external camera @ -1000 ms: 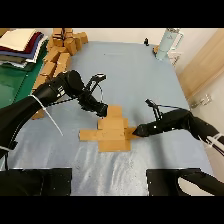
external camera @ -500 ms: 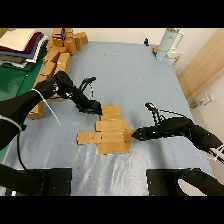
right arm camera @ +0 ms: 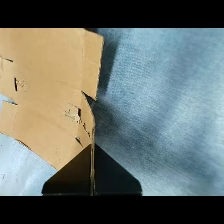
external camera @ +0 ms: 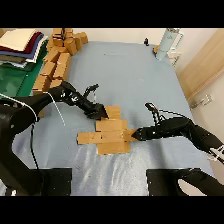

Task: Fold the box.

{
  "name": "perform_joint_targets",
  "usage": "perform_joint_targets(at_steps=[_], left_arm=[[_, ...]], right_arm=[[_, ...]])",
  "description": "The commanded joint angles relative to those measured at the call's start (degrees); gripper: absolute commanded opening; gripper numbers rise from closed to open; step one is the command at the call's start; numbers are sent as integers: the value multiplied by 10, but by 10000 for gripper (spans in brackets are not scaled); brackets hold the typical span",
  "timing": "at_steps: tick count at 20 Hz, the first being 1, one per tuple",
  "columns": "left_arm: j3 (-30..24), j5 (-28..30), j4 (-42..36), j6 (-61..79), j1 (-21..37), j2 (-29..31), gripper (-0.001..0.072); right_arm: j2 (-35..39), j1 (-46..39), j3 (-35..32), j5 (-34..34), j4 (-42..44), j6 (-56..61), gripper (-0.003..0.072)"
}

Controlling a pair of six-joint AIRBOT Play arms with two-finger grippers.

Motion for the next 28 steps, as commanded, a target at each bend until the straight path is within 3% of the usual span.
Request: perform_joint_targets(at_steps=[1, 3, 5, 6, 10, 11, 12, 14, 15, 19, 20, 21, 22, 28], left_arm=[[1, -12, -69, 55, 1, -16, 651], [1, -16, -101, 76, 2, -16, 649], [3, -31, -94, 85, 2, -16, 446], [3, -38, -85, 87, 2, -16, 414], [3, -47, -52, 87, 0, -16, 376], [3, -47, -48, 90, 0, -16, 207], [3, -46, -47, 96, 0, -16, 165], [3, -39, -48, 98, 0, -16, 162], [3, -39, -48, 104, -1, -16, 18], [3, -40, -48, 115, -3, -16, 13], [3, -35, -50, 115, -3, -16, 13], [3, -24, -54, 115, -3, -16, 12], [5, -16, -55, 126, -3, -16, 12], [-5, 35, -92, 266, -25, 45, 9]], right_arm=[[0, 1, 0, 1, -2, 0, 1], [0, 1, 0, 1, -2, 0, 1], [0, 1, 0, 1, -2, 0, 1], [0, 1, 0, 1, -2, 0, 1], [0, 1, 0, 6, -2, 0, 1], [0, 1, 0, 6, -2, 0, 1], [0, 1, 0, 6, -2, 0, 1], [0, 1, 0, 6, -2, 0, 1], [0, 1, 0, 6, -2, 0, 1], [0, 1, 0, 12, -2, 0, 15], [0, 0, 0, 20, -2, 0, 127], [0, -1, 1, 31, -4, 0, 315], [0, -1, 5, 45, -14, 2, 390], [0, -71, 107, 56, -124, 113, 390]])
